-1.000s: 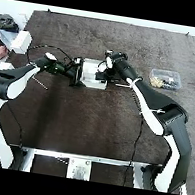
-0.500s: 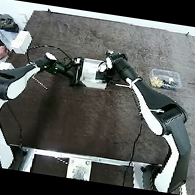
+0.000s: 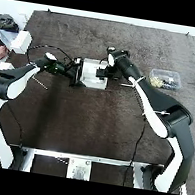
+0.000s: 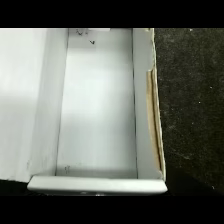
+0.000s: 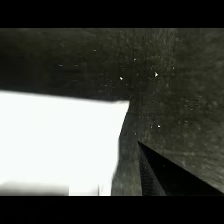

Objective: Fold the box and place the chain.

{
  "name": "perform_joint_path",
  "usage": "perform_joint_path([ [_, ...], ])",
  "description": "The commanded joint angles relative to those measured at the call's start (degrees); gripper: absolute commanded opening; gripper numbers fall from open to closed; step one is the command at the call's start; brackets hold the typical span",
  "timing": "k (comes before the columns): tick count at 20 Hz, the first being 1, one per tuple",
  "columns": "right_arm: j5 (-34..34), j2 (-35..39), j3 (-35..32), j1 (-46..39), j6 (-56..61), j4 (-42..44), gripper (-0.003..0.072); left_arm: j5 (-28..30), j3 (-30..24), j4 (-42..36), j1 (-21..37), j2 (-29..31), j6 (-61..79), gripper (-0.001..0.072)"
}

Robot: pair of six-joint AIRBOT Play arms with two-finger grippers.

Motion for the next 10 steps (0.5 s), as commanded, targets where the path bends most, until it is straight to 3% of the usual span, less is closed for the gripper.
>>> perform_joint_path([
  [1, 1.7, 3.8, 0.0, -0.2, -4.6, -0.3, 0.0447, 0.0, 0.0, 0.0, 0.0, 0.0, 0.0, 0.0347],
  [2, 1.4, 5.1, 0.0, -0.2, -7.1, -0.9, 0.0445, 0.0, 0.0, 0.0, 0.0, 0.0, 0.0, 0.0347],
  [3, 0.2, 6.3, 0.0, -0.2, -11.1, -1.6, 0.0366, 0.0, 0.0, 0.0, 0.0, 0.0, 0.0, 0.0347],
  [4, 0.1, 7.5, 0.0, -0.4, -14.2, -2.1, 0.021, 0.0, 0.0, 0.0, 0.0, 0.0, 0.0, 0.0347],
  [5, 0.3, 8.6, 0.0, -0.8, -14.9, -2.1, 0.018, 0.0, 0.0, 0.0, 0.0, 0.0, 0.0, 0.0347],
  [8, -3.3, 13.8, -3.7, -1.7, -15.9, -2.1, 0.0179, 0.0, 0.0, 0.0, 0.0, 0.0, 0.0, 0.0347],
  [10, -9.9, 19.7, -11.3, -1.7, -15.9, -2.2, 0.0179, 0.0, 0.0, 0.0, 0.0, 0.0, 0.0, 0.0347],
])
